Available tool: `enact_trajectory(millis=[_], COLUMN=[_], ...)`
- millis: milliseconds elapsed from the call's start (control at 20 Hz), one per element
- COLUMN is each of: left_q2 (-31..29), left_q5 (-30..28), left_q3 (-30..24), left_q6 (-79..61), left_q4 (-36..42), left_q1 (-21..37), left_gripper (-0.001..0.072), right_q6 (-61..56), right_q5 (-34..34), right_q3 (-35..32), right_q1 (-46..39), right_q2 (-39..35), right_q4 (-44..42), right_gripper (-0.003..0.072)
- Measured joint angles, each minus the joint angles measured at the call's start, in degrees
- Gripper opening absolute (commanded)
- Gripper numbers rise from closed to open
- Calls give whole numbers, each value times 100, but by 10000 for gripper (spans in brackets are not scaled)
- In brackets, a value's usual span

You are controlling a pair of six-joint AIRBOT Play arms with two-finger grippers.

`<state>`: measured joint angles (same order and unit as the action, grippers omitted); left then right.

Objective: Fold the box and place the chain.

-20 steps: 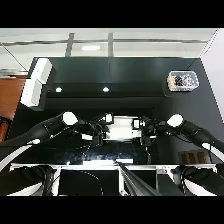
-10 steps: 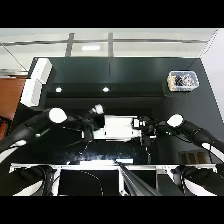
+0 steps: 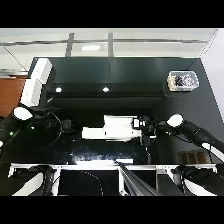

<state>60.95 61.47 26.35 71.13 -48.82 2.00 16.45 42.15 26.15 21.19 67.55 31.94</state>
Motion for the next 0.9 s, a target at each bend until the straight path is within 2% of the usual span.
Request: enact_trajectory(millis=[150, 400, 700, 750, 800, 850, 900], left_q2=[472, 1237, 1528, 1528, 1528, 1521, 1519], left_q5=[4, -76, -66, -39, 24, 101, 199], left_q3=[-308, -409, -155, -87, -4, 96, 203], left_q6=[-48, -719, -1353, -1412, -1445, -1469, -1471], left_q4=[789, 2081, 2597, 2612, 2621, 2625, 2608], left_q1=[37, -424, -870, -894, -916, -931, -942], left_gripper=[27, 26, 30, 223, 620, 705, 705], right_q6=[0, 2, 4, 4, 2, 4, 4], right_q5=[0, 0, 0, 2, 2, 2, 2], right_q3=[0, 0, 0, 0, 0, 0, 0], right_q1=[0, 0, 0, 0, 0, 0, -2], right_q2=[0, 0, 0, 0, 0, 0, 0], right_q4=[2, 4, 2, 4, 4, 4, 4], right_gripper=[491, 491, 492, 492, 491, 491, 491])
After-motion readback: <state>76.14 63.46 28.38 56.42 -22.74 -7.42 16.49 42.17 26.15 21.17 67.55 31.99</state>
